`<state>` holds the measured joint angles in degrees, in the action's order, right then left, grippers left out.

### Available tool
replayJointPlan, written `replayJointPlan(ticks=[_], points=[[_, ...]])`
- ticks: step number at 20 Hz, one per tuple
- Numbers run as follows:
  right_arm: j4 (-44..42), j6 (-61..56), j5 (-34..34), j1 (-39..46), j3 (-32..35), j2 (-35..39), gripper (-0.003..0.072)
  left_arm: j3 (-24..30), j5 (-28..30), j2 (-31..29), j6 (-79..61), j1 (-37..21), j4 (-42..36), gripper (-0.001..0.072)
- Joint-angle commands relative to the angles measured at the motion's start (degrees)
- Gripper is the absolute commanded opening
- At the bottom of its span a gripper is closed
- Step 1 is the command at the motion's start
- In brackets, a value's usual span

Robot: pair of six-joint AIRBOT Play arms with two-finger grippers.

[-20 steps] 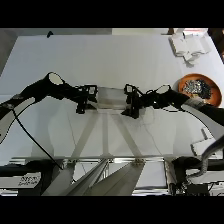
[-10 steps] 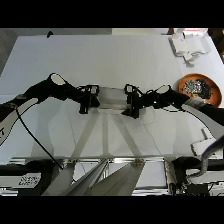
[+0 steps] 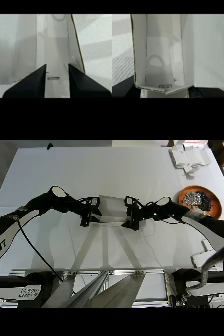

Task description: Fold the box and place the chain.

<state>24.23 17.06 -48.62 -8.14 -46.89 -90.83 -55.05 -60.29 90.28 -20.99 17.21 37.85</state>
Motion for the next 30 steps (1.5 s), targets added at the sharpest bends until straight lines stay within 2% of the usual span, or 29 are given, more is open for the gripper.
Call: replayJointPlan(ticks=[1, 2, 3, 9, 16, 19, 21, 24, 27, 30], points=[[-0.04, -0.04, -0.02, 0.00, 0.00, -0.02, 0.0470, 0.00, 0.04, -0.13, 0.00, 0.00, -0.09, 0.0158], [-0.04, -0.02, -0.02, 0.00, 0.00, -0.02, 0.0470, 0.00, 0.04, -0.11, 0.00, 0.00, -0.02, 0.0050], [-0.04, -0.02, -0.02, 0.00, 0.00, -0.02, 0.0470, 0.00, 0.09, -0.11, -0.02, 0.00, -0.04, 0.0012], [-0.04, -0.04, -0.02, 0.00, 0.00, -0.02, 0.0470, -0.02, 0.98, -2.05, -0.02, -0.13, -0.13, 0.0012], [-0.04, -0.02, -0.02, 0.00, 0.00, -0.02, 0.0470, -0.02, 0.13, -11.32, 0.02, -2.45, -1.84, 0.0012], [-0.04, -0.04, -0.02, 0.00, 0.00, -0.02, 0.0470, -0.02, -1.09, -15.23, 3.26, -5.29, -1.75, 0.0012], [-0.04, -0.02, -0.02, 0.00, 0.00, -0.02, 0.0470, 0.00, -2.43, -17.40, 10.36, -8.00, -0.85, 0.0011], [-0.04, -0.02, -0.02, 0.00, 0.00, -0.02, 0.0470, 0.00, -2.54, -18.64, 32.20, -13.27, 3.06, 0.0008], [-0.04, -0.04, -0.02, 0.00, 0.00, -0.02, 0.0470, 0.09, -1.01, -18.27, 56.33, -18.12, 10.51, 0.0008], [-0.04, -0.04, -0.02, 0.00, 0.00, -0.02, 0.0470, 0.09, 0.26, -16.13, 68.94, -19.39, 18.64, 0.0007]])
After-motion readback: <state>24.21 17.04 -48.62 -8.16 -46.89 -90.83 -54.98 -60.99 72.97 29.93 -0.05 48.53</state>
